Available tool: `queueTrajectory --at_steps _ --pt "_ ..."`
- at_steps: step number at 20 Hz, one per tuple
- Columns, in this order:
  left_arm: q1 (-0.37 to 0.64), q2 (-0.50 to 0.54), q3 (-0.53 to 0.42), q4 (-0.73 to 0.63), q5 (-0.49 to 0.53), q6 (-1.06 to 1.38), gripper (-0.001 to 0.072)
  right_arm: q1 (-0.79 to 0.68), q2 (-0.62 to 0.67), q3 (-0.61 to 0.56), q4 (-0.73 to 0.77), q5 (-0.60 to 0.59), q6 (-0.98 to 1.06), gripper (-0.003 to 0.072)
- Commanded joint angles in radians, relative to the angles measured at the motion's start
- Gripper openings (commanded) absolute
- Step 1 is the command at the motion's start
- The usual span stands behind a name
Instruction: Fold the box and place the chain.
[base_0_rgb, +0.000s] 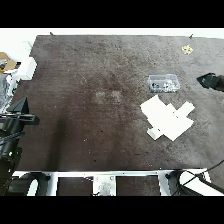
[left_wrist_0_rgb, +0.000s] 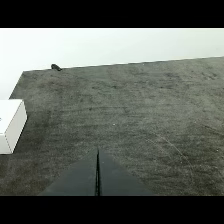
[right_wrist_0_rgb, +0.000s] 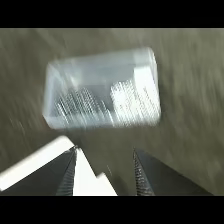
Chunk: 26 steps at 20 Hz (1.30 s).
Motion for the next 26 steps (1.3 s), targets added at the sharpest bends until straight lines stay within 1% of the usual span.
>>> queueTrajectory --at_steps 1,3,5,6,7,8,12,14,16,20,24,26 --pt "0.000 0.000 0.000 0.000 0.000 0.000 0.0011 -0.031 -0.183 0.196 -0.292 0.267 0.097 0.0394" --pt "0.000 0.000 0.000 0.000 0.000 0.000 0.0012 0.001 -0.274 0.284 -0.408 0.316 0.071 0.0395" --pt "0.000 0.000 0.000 0.000 0.000 0.000 0.0012 0.024 -0.357 0.354 -0.459 0.375 -0.006 0.0412" --pt "0.000 0.000 0.000 0.000 0.000 0.000 0.0011 0.031 -0.397 0.380 -0.462 0.388 -0.023 0.0488" --pt "0.000 0.000 0.000 0.000 0.000 0.000 0.0011 0.035 -0.431 0.398 -0.457 0.394 -0.047 0.0491" --pt "0.000 0.000 0.000 0.000 0.000 0.000 0.0011 0.043 -0.461 0.405 -0.454 0.395 -0.071 0.0520" --pt "0.000 0.000 0.000 0.000 0.000 0.000 0.0012 0.056 -0.545 0.404 -0.430 0.435 -0.144 0.0514" --pt "0.000 0.000 0.000 0.000 0.000 0.000 0.0012 0.056 -0.579 0.404 -0.397 0.481 -0.175 0.0445" --pt "0.000 0.000 0.000 0.000 0.000 0.000 0.0011 0.056 -0.603 0.404 -0.363 0.529 -0.197 0.0445" --pt "0.000 0.000 0.000 0.000 0.000 0.000 0.0012 0.056 -0.640 0.398 -0.319 0.577 -0.212 0.0435" --pt "0.000 0.000 0.000 0.000 0.000 0.000 0.0011 0.055 -0.653 0.391 -0.366 0.587 -0.212 0.0436" --pt "0.000 0.000 0.000 0.000 0.000 0.000 0.0011 0.054 -0.653 0.388 -0.365 0.583 -0.212 0.0434"
